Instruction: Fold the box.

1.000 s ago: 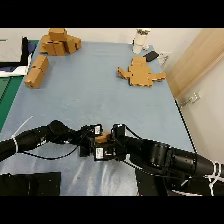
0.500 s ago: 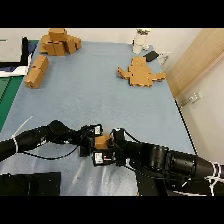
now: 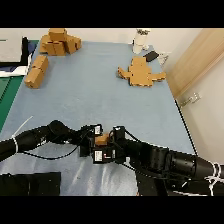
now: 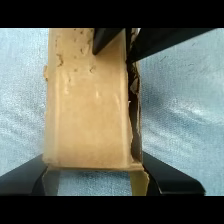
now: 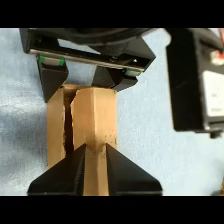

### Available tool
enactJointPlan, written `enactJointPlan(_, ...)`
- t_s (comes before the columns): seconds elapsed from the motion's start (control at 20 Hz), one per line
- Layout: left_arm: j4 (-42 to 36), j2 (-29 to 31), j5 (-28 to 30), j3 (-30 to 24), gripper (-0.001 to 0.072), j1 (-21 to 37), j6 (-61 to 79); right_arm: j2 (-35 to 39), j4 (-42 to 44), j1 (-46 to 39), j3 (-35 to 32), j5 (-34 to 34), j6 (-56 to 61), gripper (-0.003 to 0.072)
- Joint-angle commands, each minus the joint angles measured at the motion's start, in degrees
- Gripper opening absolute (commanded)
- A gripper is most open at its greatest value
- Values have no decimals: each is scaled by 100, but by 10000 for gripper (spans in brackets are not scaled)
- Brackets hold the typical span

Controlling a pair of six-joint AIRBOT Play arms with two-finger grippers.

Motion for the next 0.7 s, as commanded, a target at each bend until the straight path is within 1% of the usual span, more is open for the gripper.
enactJointPlan(0.0, 0, -2, 0, 0, 402, 4, 2, -7, -68, 2, -2, 33, 81, 187)
enactJointPlan(0.25, 0, 0, 0, 2, 403, 4, 2, -181, 146, 2, -2, 46, 81, 187)
enactJointPlan(0.45, 0, -2, 0, 0, 402, 4, 2, -205, 212, 103, -2, 24, 81, 187)
enactJointPlan(0.65, 0, 0, 2, 0, 403, 4, 2, -219, 450, 216, -2, -50, 83, 187)
